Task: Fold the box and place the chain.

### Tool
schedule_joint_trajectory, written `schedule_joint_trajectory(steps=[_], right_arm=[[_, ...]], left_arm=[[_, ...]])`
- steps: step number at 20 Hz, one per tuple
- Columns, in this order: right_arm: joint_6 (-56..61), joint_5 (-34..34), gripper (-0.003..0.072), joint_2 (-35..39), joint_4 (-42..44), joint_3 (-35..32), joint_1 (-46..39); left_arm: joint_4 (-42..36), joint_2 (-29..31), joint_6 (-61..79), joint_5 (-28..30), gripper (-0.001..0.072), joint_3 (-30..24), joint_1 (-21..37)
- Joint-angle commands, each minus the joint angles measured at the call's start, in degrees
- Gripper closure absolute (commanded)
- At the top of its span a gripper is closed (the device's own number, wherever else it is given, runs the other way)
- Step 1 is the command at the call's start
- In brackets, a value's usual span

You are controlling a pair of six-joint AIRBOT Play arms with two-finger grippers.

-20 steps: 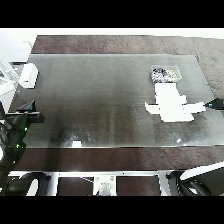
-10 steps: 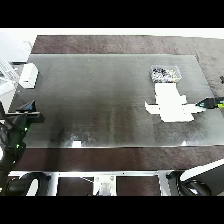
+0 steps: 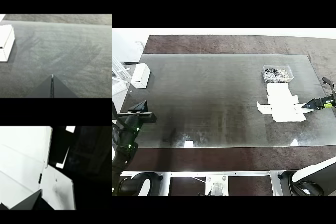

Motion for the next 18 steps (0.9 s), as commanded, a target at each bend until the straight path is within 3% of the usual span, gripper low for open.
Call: schedule_joint_trajectory(steps=[1,3,7,8,14,18], right_arm=[[0.5,2.1,0.0320,0.0,-1.9,0.0,0.4],[0.4,2.2,0.0472,0.0,-1.8,0.0,0.4],[0.4,2.4,0.0606,0.0,-1.6,0.0,0.4],[0.4,3.2,0.0678,0.0,-1.0,0.0,0.4],[3.9,11.1,0.0684,0.4,8.6,-0.3,1.3],[2.8,9.7,0.0685,7.4,13.6,-8.9,3.5]], left_arm=[[0.0,0.0,0.0,0.0,0.0689,0.0,0.0],[0.0,0.0,0.0,0.0,0.0689,0.0,0.0],[0.0,0.0,0.0,0.0,0.0690,0.0,0.0],[0.0,0.0,0.0,0.0,0.0689,0.0,0.0],[0.0,0.0,0.0,0.0,0.0690,0.0,0.0],[0.0,0.0,0.0,0.0,0.0689,0.0,0.0]])
